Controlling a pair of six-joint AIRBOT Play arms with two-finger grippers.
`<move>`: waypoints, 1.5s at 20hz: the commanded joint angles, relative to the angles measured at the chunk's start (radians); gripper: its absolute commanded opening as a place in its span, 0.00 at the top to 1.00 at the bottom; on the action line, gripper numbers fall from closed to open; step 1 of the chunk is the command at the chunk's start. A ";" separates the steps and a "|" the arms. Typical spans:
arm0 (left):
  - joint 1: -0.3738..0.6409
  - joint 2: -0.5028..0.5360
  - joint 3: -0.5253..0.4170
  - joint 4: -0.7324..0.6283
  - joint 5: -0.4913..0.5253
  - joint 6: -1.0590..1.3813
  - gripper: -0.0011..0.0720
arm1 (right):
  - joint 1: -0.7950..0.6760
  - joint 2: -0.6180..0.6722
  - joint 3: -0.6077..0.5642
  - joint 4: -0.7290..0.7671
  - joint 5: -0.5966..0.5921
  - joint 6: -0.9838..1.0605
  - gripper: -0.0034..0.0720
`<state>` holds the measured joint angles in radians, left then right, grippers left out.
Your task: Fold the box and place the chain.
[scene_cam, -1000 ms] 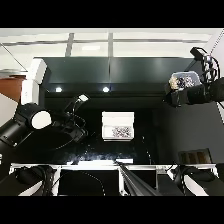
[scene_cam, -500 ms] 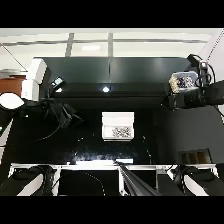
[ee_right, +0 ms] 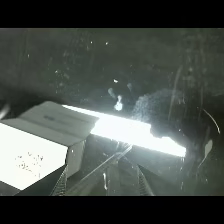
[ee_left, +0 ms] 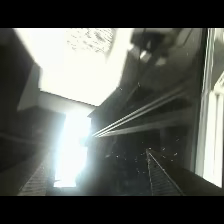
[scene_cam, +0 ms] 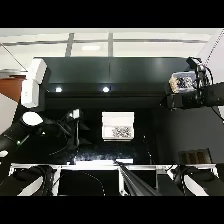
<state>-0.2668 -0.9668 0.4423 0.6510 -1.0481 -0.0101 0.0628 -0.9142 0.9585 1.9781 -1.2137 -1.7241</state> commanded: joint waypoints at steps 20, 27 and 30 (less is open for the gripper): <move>-0.051 -0.174 0.061 -0.113 0.145 0.278 0.05 | 0.002 0.000 -0.001 0.000 0.005 0.000 0.29; -0.074 -0.218 0.061 -0.167 0.147 0.315 0.05 | 0.002 0.000 -0.001 0.000 0.005 0.000 0.29; -0.084 -0.249 0.072 -0.214 0.145 0.318 0.05 | 0.002 0.000 -0.001 0.000 0.005 0.000 0.29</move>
<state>-0.3424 -1.1908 0.5068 0.4767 -0.8982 0.2920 0.0639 -0.9142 0.9577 1.9778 -1.2083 -1.7241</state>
